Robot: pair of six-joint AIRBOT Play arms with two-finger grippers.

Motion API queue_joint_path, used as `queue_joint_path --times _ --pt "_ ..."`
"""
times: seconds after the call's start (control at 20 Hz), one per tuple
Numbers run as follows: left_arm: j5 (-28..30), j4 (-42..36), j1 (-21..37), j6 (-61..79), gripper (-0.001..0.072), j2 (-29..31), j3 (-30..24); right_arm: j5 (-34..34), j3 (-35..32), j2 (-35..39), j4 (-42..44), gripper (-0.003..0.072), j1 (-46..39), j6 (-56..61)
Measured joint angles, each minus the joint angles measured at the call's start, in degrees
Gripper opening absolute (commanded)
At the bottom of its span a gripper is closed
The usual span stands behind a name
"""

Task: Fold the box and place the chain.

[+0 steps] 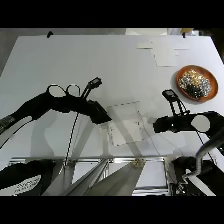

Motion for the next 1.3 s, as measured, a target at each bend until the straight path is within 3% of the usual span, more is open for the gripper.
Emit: queue_joint_path --times 0.25,0.55,0.65,0.7,0.8,0.95,1.15,1.2,1.3 --pt "7.43 0.63 -2.78 2.12 0.0601 -1.2 0.0 -0.15 0.0 0.0 0.02 0.0021 0.0 -0.02" --pt "11.32 -3.3 -5.2 6.75 0.0553 -4.11 0.0 -0.26 0.0 0.0 0.02 0.0022 0.0 -0.02" --pt "11.82 -4.72 -5.81 9.05 0.0338 -4.55 0.0 -0.26 0.0 0.0 0.02 0.0022 0.0 -0.02" --pt "11.89 -5.03 -5.97 9.84 0.0286 -4.66 0.0 -0.28 0.0 0.0 0.02 0.0022 0.0 -0.02" --pt "12.59 -4.98 -6.23 10.99 0.0257 -4.83 0.0 -0.33 0.0 0.0 0.04 0.0022 0.0 -0.02" --pt "12.35 -4.5 -6.32 12.92 0.0019 -4.94 0.0 -0.57 0.0 0.0 0.15 0.0022 0.0 -0.02" --pt "12.44 -4.28 -6.36 17.29 0.0003 -4.92 0.26 -0.7 0.0 0.0 0.61 0.0026 0.0 -0.02" --pt "12.48 -4.15 -6.38 18.21 0.0002 -4.92 0.55 -0.87 0.0 0.0 0.87 0.0057 0.0 -0.07" --pt "12.98 -4.11 -6.4 19.26 0.0 -4.94 1.55 -1.03 0.33 0.0 1.18 0.0214 0.0 -0.15"
